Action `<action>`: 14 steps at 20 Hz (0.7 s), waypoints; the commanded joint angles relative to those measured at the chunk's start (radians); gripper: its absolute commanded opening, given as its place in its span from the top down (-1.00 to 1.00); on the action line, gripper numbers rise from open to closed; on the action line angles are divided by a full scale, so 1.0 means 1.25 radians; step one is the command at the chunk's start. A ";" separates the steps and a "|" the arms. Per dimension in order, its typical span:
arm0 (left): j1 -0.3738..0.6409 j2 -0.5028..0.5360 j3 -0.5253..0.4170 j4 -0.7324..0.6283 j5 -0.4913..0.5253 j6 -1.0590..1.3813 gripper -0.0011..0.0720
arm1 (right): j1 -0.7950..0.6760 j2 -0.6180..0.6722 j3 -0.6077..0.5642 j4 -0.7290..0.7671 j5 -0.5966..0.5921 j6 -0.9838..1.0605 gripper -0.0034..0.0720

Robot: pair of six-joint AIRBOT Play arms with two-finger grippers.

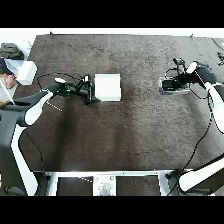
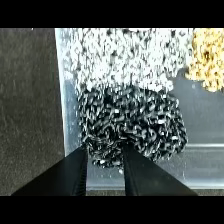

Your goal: Fold the box and place the chain.

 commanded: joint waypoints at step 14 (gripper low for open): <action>-0.001 0.000 0.000 0.000 0.000 0.000 0.33 | 0.001 0.104 0.000 0.021 0.002 0.000 0.96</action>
